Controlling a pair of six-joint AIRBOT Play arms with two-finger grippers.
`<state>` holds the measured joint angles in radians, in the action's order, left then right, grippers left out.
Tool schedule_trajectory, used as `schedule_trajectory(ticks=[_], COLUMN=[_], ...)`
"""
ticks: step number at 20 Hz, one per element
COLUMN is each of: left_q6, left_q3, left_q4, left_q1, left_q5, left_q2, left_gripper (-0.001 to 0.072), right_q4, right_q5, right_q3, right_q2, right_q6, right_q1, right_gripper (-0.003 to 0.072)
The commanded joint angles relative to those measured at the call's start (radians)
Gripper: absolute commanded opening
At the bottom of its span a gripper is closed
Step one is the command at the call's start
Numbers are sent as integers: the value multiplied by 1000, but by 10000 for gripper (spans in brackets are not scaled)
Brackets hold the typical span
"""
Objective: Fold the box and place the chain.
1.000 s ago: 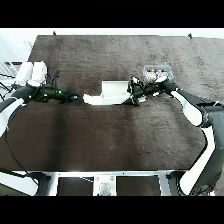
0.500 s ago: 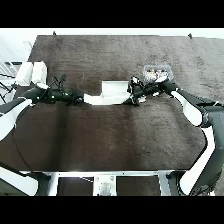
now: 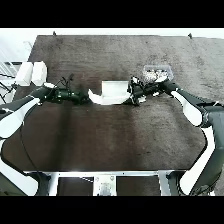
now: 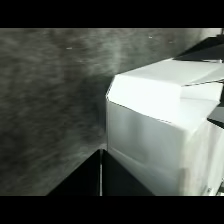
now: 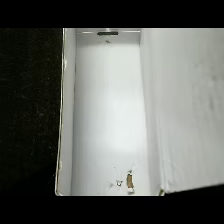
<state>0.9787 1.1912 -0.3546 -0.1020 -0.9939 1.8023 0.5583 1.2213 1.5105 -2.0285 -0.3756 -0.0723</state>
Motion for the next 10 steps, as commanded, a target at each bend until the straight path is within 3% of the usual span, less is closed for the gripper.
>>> schedule_trajectory(ticks=[1, 2, 7, 9, 10], left_q6=[-41, -46, -46, -47, -46], left_q3=[18, 29, 75, 78, 78], left_q4=[49, 48, 59, 64, 63], left_q1=[-9, -9, -10, -10, -10], left_q5=[-19, -28, -74, -86, -96], left_q2=[-2, -2, -2, -2, -2], left_gripper=[20, 107, 203, 379, 379], right_q4=[0, 0, 0, 0, 0], right_q5=[0, 0, 0, 0, 0], right_q3=[0, 0, 0, 0, 0], right_q2=[0, 0, 0, 0, 0], right_q6=[0, 0, 0, 0, 0], right_q1=[-1, -1, -1, -1, -1], right_gripper=[418, 418, 419, 418, 418])
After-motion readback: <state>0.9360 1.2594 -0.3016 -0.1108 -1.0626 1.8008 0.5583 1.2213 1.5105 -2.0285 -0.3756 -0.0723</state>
